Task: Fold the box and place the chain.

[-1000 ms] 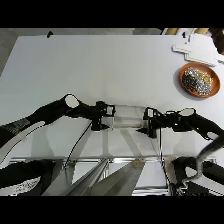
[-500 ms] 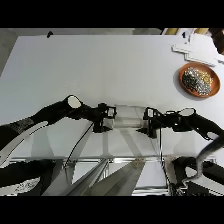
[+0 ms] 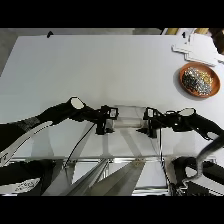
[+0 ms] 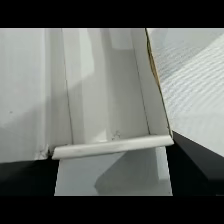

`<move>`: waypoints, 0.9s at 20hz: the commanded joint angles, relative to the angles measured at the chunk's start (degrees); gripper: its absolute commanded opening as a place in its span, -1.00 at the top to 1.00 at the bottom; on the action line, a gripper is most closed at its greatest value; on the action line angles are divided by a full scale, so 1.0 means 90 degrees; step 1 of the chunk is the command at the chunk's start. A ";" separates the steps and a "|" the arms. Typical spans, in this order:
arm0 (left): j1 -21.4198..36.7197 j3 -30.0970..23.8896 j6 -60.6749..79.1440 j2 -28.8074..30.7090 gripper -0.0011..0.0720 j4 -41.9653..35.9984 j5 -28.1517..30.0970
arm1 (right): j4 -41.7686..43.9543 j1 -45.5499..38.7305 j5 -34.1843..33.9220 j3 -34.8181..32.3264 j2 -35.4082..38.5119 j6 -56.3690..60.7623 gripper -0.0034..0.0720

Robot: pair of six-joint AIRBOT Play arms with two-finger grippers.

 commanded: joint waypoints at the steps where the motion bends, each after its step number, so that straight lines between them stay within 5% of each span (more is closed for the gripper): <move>1: -0.0036 -0.0002 0.0034 -0.0095 -0.94 -0.0262 -0.0005 | 0.0005 0.0000 -0.0002 0.0002 0.0000 0.0005 0.01; 18: -0.0024 -0.0364 0.0874 -0.0092 -0.94 -0.1178 0.0126 | 0.0002 0.0000 -0.0002 0.0002 0.0000 0.0005 0.01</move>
